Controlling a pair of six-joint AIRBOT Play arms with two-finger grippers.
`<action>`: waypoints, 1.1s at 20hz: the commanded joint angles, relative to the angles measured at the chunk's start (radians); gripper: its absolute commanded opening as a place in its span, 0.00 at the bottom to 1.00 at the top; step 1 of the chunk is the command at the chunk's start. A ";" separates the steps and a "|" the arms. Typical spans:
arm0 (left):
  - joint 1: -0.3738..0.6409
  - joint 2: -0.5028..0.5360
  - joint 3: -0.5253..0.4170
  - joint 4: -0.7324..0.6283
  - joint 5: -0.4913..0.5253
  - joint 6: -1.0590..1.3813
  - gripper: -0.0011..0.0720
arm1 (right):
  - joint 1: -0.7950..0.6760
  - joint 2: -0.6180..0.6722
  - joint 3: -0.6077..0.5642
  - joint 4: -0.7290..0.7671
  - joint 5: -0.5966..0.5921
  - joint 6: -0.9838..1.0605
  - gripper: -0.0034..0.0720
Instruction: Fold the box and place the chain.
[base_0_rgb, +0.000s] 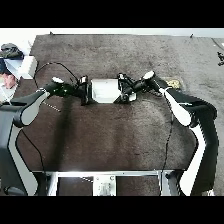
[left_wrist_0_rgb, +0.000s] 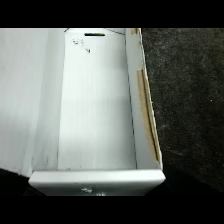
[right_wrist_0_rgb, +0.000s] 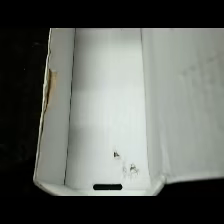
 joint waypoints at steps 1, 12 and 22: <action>0.001 0.000 0.000 -0.002 0.000 -0.001 0.65 | -0.028 0.017 0.001 0.000 0.039 0.003 0.84; 0.001 0.000 0.000 -0.002 0.000 -0.001 0.65 | -0.119 0.158 0.001 0.134 0.220 0.050 0.25; 0.001 0.000 0.000 -0.002 0.000 0.000 0.65 | -0.016 0.136 -0.001 0.193 -0.104 0.051 0.02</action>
